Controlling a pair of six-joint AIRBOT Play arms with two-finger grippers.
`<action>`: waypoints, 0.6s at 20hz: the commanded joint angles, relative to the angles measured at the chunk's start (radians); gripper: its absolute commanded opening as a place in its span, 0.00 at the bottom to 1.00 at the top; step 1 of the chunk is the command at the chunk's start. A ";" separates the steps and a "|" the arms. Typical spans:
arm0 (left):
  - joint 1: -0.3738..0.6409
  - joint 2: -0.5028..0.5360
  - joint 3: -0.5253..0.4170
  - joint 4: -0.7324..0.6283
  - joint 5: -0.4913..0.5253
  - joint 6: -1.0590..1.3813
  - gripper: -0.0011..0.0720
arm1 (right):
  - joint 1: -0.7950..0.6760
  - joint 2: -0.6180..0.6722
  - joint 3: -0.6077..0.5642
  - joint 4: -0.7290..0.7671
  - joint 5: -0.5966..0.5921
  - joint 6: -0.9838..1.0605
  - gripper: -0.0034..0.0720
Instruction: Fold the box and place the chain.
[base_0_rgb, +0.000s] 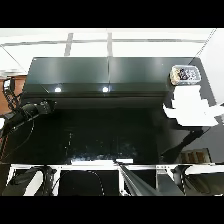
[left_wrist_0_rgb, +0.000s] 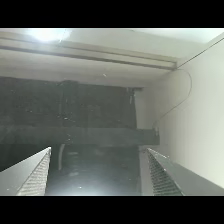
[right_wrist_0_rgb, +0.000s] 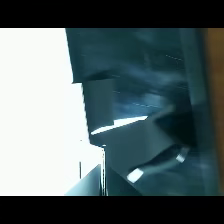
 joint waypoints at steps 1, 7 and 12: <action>0.000 0.000 0.000 -0.021 -0.017 0.000 0.99 | 0.057 0.177 -0.164 0.157 -0.029 0.015 0.06; -0.001 0.000 0.000 -0.070 -0.072 0.000 0.99 | 0.253 0.502 -0.504 0.446 -0.123 0.006 0.06; -0.157 -0.024 0.000 -0.107 -0.071 0.000 0.99 | 0.587 0.851 -1.017 0.678 -0.585 -0.035 0.06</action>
